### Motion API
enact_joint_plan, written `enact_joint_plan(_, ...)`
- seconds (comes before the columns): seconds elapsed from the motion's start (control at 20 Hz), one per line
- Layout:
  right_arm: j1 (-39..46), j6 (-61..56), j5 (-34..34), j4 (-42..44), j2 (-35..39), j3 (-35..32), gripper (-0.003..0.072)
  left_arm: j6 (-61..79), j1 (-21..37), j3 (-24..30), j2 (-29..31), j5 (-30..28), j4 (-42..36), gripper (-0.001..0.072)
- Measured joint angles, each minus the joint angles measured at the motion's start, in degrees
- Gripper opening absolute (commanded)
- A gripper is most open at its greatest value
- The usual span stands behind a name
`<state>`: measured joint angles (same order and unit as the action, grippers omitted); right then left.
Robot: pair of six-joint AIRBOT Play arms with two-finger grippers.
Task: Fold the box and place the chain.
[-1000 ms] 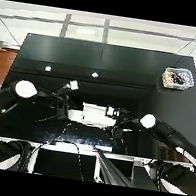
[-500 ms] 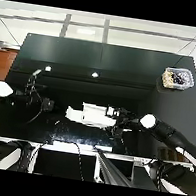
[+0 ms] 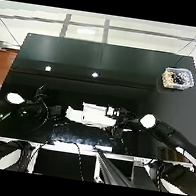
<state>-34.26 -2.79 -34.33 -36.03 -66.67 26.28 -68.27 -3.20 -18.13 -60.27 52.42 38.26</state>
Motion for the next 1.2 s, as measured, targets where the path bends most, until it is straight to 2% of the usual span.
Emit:
enact_joint_plan(0.3, 0.00, -0.02, 0.00, 0.00, 0.00, 0.00, 0.0417, 2.60, -4.04, -3.13, -5.27, -1.53, -2.54, 0.0037)
enact_joint_plan(0.35, 0.00, -0.02, 0.00, 0.00, 0.00, 0.00, 0.0417, 2.95, -4.42, -3.58, -5.57, -1.49, -2.51, 0.0116)
enact_joint_plan(0.45, 0.00, 0.00, 0.00, -0.02, 0.00, 0.00, 0.0417, 3.37, -4.85, -4.39, -5.92, -0.28, -2.84, 0.0417)
enact_joint_plan(0.5, 0.00, -0.02, 0.02, 0.00, 0.00, 0.00, 0.0418, 3.65, -5.01, -4.81, -6.01, 0.79, -3.41, 0.0602)
enact_joint_plan(0.55, 0.00, -0.02, 0.02, 0.00, 0.00, 0.00, 0.0418, 4.09, -5.14, -5.22, -6.08, 1.95, -3.85, 0.0680)
enact_joint_plan(0.8, 0.00, -0.02, 0.02, 0.00, 0.00, 0.00, 0.0417, 5.86, -5.33, -7.93, -6.34, 6.12, -2.03, 0.0682)
enact_joint_plan(1.2, 0.00, 0.00, 0.02, 0.00, 0.00, 0.00, 0.0417, 9.73, -6.34, -10.03, -6.32, 11.41, -10.12, 0.0681)
